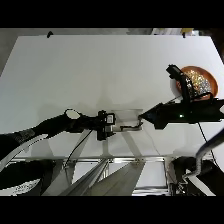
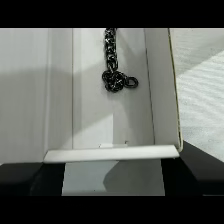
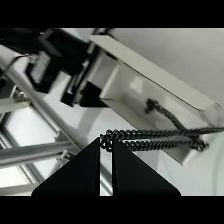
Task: Fold the box and place the chain.
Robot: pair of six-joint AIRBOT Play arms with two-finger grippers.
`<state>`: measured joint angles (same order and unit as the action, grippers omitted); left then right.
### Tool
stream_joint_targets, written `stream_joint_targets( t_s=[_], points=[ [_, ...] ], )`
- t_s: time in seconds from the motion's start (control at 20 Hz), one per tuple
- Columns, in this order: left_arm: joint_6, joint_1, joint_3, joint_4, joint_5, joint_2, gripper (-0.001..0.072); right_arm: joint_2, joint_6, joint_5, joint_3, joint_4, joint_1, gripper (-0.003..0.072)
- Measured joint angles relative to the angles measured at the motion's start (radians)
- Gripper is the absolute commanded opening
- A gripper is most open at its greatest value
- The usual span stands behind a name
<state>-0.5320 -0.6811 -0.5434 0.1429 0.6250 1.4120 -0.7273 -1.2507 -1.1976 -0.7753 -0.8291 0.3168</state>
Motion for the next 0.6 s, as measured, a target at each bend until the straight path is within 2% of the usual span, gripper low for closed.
stream_joint_targets(
  t_s=[0.25,0.6],
  points=[
    [0.000,0.000,0.000,0.000,0.000,0.000,0.0170,-0.037,-0.019,0.130,0.002,-0.074,0.158,0.0022],
    [0.000,0.000,0.000,0.000,0.000,0.000,0.0170,-0.204,-0.054,0.184,0.048,-0.190,0.212,0.0024]
  ],
)
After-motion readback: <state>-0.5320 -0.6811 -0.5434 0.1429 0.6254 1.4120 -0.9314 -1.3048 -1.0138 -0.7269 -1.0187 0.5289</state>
